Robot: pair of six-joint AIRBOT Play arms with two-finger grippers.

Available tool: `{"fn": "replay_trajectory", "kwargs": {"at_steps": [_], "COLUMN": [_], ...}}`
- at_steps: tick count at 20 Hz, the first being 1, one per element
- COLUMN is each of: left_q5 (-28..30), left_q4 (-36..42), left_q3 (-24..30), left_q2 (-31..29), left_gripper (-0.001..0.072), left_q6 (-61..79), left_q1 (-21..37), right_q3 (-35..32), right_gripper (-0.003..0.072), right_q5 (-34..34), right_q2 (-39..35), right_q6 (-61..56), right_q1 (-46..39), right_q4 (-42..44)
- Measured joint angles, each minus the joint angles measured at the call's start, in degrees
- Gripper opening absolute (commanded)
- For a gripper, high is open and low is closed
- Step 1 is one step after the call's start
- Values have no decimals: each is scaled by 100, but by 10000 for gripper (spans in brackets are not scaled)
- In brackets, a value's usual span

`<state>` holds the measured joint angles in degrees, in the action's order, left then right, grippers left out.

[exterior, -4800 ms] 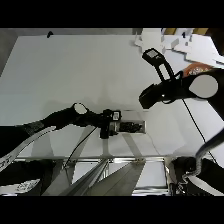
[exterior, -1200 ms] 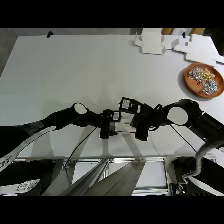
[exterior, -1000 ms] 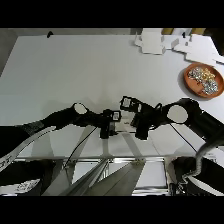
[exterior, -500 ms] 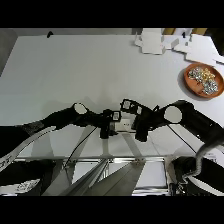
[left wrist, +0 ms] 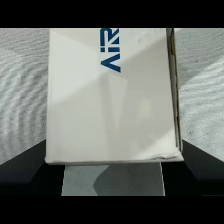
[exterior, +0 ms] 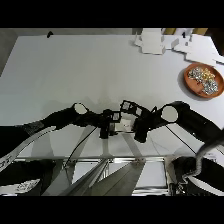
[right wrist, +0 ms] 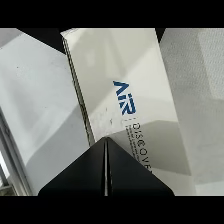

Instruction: Fold the box and place the chain.

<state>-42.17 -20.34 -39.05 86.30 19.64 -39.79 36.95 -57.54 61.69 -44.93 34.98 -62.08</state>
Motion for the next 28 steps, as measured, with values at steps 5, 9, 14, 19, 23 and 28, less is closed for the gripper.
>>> {"fn": "replay_trajectory", "kwargs": {"at_steps": [5,9,14,19,23,28], "left_q5": [-4,-15,-13,-11,-9,-9], "left_q4": [13,52,35,22,20,20], "left_q3": [0,0,0,0,0,0], "left_q2": [0,0,0,0,0,0], "left_gripper": [273,273,273,273,273,273], "left_q6": [-11,-52,-31,-22,-17,-17], "left_q1": [0,2,2,2,2,2], "right_q3": [-4,7,107,-7,-269,-387], "right_gripper": [19,19,19,18,18,18], "right_q5": [22,-136,-160,-671,-984,-1399], "right_q2": [-17,-310,-920,-1088,-1110,-1117], "right_q6": [0,-164,-925,-2315,-3338,-3742], "right_q1": [0,-151,-728,-1770,-2787,-3477], "right_q4": [33,35,-525,-1832,-2391,-2590]}}
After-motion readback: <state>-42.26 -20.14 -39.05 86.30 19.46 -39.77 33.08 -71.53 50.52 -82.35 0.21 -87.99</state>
